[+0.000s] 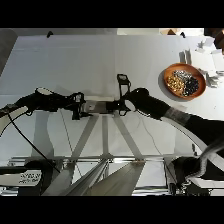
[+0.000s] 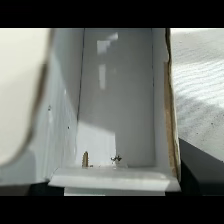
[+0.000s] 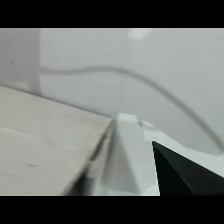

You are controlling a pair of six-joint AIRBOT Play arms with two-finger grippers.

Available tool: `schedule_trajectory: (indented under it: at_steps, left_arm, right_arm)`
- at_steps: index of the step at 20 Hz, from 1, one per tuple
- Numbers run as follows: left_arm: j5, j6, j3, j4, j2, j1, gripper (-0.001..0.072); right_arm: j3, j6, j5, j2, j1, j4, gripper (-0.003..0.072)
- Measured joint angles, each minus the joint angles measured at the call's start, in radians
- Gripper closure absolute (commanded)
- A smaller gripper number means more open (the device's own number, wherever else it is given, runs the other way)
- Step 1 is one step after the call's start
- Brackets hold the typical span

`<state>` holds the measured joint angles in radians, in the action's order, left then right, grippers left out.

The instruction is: Fold the box and place the chain.

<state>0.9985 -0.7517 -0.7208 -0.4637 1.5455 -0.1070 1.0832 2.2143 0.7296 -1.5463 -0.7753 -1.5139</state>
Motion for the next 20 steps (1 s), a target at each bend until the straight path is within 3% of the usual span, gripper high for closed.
schedule_trajectory:
  at_steps: [1, 7, 9, 11, 12, 13, 15, 16, 18, 19, 20]
  left_arm:
    - [0.000, 0.000, 0.000, 0.000, 0.000, 0.000, 0.0369]
    - [0.000, 0.000, 0.000, 0.000, 0.000, 0.000, 0.0369]
    - [0.000, 0.000, 0.000, 0.000, 0.000, 0.000, 0.0369]
    - [0.001, 0.000, 0.000, 0.000, 0.000, -0.001, 0.0369]
    - [0.001, 0.000, 0.000, 0.000, 0.000, -0.001, 0.0369]
    - [0.003, 0.002, 0.000, 0.001, 0.000, -0.001, 0.0369]
    - [0.004, 0.003, 0.000, 0.006, 0.000, -0.001, 0.0369]
    - [0.003, 0.003, 0.000, 0.005, 0.000, -0.001, 0.0369]
    - [-0.003, -0.001, 0.000, -0.002, 0.000, 0.000, 0.0369]
    - [-0.002, -0.001, 0.000, -0.003, 0.000, 0.000, 0.0369]
    - [-0.002, -0.001, 0.000, -0.002, 0.000, 0.000, 0.0369]
  right_arm:
    - [0.027, 0.001, 0.027, -0.019, -0.004, -0.010, 0.0176]
    - [0.122, 0.072, 0.195, -0.096, -0.026, -0.112, 0.0183]
    - [0.131, 0.114, 0.212, -0.109, -0.034, -0.128, 0.0422]
    - [0.138, 0.156, 0.209, -0.116, -0.043, -0.137, 0.0524]
    - [0.140, 0.177, 0.199, -0.119, -0.048, -0.142, 0.0636]
    - [0.143, 0.198, 0.190, -0.120, -0.054, -0.145, 0.0676]
    - [0.145, 0.220, 0.180, -0.122, -0.060, -0.154, 0.0675]
    - [0.146, 0.225, 0.174, -0.122, -0.063, -0.158, 0.0596]
    - [0.147, 0.225, 0.159, -0.124, -0.066, -0.161, 0.0115]
    - [0.148, 0.229, 0.159, -0.122, -0.066, -0.159, 0.0053]
    - [0.148, 0.229, 0.156, -0.116, -0.067, -0.157, 0.0053]
